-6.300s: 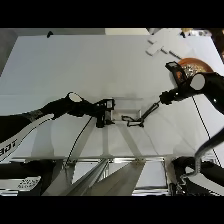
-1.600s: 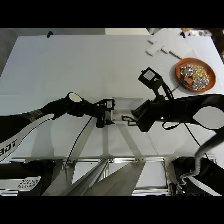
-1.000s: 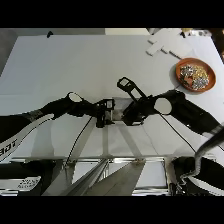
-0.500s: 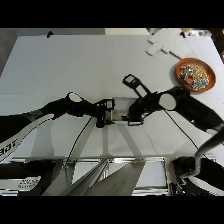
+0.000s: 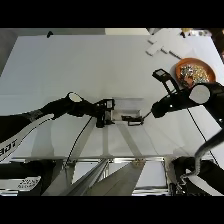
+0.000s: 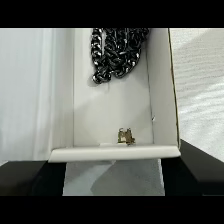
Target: Fold the box and place the chain.
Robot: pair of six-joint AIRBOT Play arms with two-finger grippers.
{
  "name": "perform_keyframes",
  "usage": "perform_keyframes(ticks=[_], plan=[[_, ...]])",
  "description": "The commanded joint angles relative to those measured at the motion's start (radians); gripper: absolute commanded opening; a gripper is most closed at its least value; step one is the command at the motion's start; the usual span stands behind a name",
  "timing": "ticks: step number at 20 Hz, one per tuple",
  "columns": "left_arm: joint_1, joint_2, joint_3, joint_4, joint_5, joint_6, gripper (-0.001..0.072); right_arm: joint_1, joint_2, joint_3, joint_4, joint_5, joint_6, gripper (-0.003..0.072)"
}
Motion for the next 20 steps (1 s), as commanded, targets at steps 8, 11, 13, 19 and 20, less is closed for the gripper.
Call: perform_keyframes(ticks=[8,11,13,19,20], plan=[[0.000,0.001,0.001,0.000,0.000,0.000,0.0033,0.175,0.003,-0.198,-0.007,-0.255,-0.013,0.0279],[0.000,0.001,0.001,0.000,0.000,0.000,0.0033,0.185,-0.001,-0.221,-0.008,-0.300,-0.053,0.0272],[0.000,0.001,0.001,0.000,0.000,0.000,0.0033,0.185,-0.026,-0.224,-0.008,-0.328,-0.084,0.0272],[0.000,0.001,0.001,0.000,0.000,0.000,0.0033,0.185,-0.105,-0.224,-0.007,-0.345,-0.128,0.0271],[0.000,0.001,0.001,0.000,0.000,0.000,0.0033,0.185,-0.111,-0.224,-0.007,-0.349,-0.128,0.0270]])
